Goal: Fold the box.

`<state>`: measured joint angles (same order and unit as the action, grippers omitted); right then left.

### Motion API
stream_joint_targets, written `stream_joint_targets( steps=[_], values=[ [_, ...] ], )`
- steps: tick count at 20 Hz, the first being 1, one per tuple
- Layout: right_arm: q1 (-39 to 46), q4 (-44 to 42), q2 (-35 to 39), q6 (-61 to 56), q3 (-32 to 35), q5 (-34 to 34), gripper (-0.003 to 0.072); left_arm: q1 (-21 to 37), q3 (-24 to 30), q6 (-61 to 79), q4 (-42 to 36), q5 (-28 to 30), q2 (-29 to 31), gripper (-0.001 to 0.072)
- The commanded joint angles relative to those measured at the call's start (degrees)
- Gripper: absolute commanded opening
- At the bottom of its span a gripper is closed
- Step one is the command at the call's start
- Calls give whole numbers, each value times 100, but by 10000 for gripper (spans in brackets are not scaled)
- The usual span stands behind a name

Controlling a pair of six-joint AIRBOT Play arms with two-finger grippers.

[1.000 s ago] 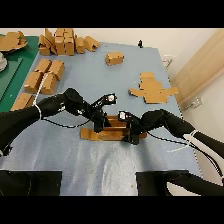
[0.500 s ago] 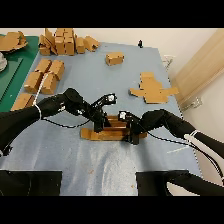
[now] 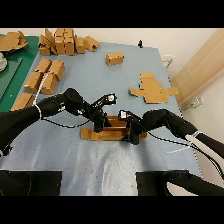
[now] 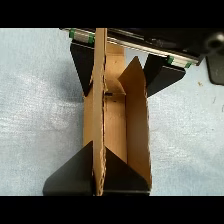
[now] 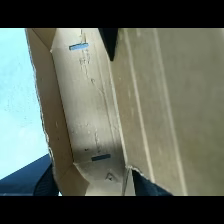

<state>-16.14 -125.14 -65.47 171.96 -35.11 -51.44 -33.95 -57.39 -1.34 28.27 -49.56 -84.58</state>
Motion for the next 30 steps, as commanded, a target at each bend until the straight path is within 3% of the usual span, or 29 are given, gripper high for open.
stream_joint_targets(
  steps=[1, 11, 13, 30],
  values=[
    [-4, -26, 4, -2, -4, -7, 611, 0, -4, 2, 0, 0, 2, 10],
    [-72, -7, -273, -2, 7, 4, 582, 0, -4, 2, 0, 2, 2, 11],
    [-164, 39, -271, -2, 7, -15, 452, 0, -4, 2, 0, 0, 2, 11],
    [-166, 391, -267, -4, 7, 48, 455, 0, -4, 2, 0, 2, 2, 10]
  ],
)
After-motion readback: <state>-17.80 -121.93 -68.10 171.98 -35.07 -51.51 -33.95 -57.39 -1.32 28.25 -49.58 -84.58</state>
